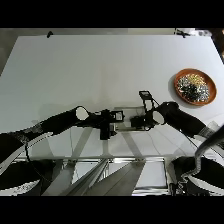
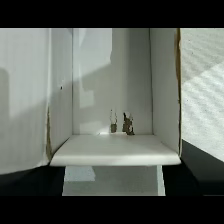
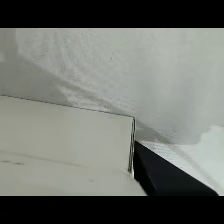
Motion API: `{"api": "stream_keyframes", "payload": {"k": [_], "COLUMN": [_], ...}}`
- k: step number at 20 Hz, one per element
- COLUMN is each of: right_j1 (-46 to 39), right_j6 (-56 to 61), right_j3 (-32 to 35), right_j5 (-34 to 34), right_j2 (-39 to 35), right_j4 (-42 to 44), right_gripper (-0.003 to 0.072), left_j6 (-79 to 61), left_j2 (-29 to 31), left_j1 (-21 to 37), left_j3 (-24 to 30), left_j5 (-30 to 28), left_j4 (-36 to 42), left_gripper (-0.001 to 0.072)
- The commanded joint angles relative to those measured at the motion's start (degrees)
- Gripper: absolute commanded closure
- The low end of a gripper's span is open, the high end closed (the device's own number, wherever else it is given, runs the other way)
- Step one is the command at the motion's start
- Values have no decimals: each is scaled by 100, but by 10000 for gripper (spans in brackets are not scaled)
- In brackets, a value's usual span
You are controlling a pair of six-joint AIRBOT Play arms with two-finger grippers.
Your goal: Fold the box and place the chain.
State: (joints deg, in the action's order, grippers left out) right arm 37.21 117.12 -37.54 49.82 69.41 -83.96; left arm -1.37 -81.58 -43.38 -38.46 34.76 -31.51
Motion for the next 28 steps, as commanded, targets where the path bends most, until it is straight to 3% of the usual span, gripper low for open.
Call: {"api": "stream_keyframes", "payload": {"k": [1, 3, 6, 9, 11, 12, 15, 18, 21, 22, 25, 28], "right_j1": [118, 118, 133, 247, 313, 341, 350, 350, 350, 350, 350, 348], "right_j6": [184, 142, 138, 138, 140, 138, 140, 138, 136, 138, 74, -256], "right_j3": [-46, -46, -46, -46, -46, -46, -46, -46, -46, -46, -46, -48], "right_j5": [221, 570, 612, 407, 238, 173, 179, 175, 175, 173, 247, 258], "right_j2": [46, 61, 61, 61, 61, 61, 74, 122, 151, 149, 114, -157], "right_j4": [-378, -533, -581, -581, -575, -575, -581, -579, -579, -577, -577, -610], "right_gripper": [452, 571, 674, 669, 457, 440, 455, 668, 674, 667, 342, 339], "left_j6": [-4, -4, -4, -4, -4, -4, -4, -4, -4, -4, -4, -4], "left_j2": [0, 0, 0, 0, 0, 0, 0, 0, 0, 0, 0, 0], "left_j1": [7, 7, 7, 7, 7, 7, 7, 7, 7, 7, 7, 7], "left_j3": [0, 0, 0, 0, 0, 0, 0, 0, 0, 0, 0, 0], "left_j5": [-2, 0, 0, 0, 0, -2, 0, 0, 0, 0, 0, 0], "left_j4": [-2, -2, -2, -2, -2, -2, -2, -2, -2, -2, -2, -2], "left_gripper": [219, 219, 219, 219, 219, 219, 219, 219, 219, 219, 219, 219]}}
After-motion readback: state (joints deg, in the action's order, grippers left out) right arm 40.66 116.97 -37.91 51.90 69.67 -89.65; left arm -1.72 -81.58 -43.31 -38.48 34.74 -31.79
